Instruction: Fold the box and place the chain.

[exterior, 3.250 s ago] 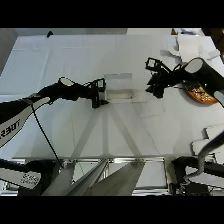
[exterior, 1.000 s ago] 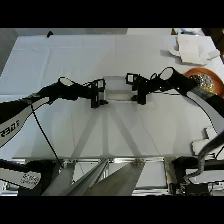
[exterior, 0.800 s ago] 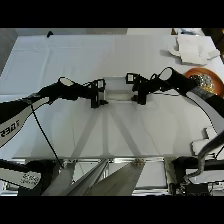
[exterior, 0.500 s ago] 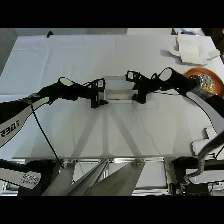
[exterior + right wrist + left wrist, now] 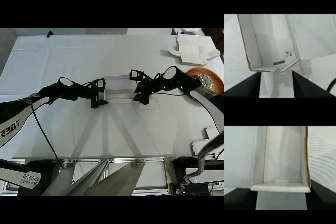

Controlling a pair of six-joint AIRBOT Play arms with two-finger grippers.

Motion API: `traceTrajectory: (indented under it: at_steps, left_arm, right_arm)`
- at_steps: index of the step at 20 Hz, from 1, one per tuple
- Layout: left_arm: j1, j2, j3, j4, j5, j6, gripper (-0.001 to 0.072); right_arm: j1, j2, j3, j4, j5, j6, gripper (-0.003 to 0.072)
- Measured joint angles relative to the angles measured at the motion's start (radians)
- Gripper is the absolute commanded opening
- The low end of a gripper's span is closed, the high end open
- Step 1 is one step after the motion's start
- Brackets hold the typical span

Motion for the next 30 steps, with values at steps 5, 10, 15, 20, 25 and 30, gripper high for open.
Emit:
traceTrajectory:
  at_steps: [5,10,15,20,25,30]
  left_arm:
    - [0.000,0.000,0.000,0.000,0.000,0.000,0.0258]
    - [0.000,0.000,0.000,0.000,0.000,0.000,0.0258]
    - [0.000,0.000,0.000,0.001,0.000,0.001,0.0258]
    - [0.000,0.000,0.000,0.001,0.000,0.001,0.0258]
    - [0.000,0.000,0.000,0.001,0.000,0.001,0.0258]
    - [0.000,0.000,0.000,0.001,0.000,0.001,0.0258]
  right_arm:
    - [0.000,0.000,0.000,0.021,0.016,-0.016,0.0290]
    - [-0.001,0.000,0.000,0.044,-0.002,-0.050,0.0289]
    - [0.000,0.000,0.000,0.040,-0.029,-0.057,0.0505]
    - [-0.005,0.019,0.000,0.006,-0.023,-0.060,0.0542]
    - [-0.033,0.114,-0.063,0.015,-0.034,-0.061,0.0536]
    - [-0.068,0.232,-0.171,0.172,-0.119,-0.069,0.0522]
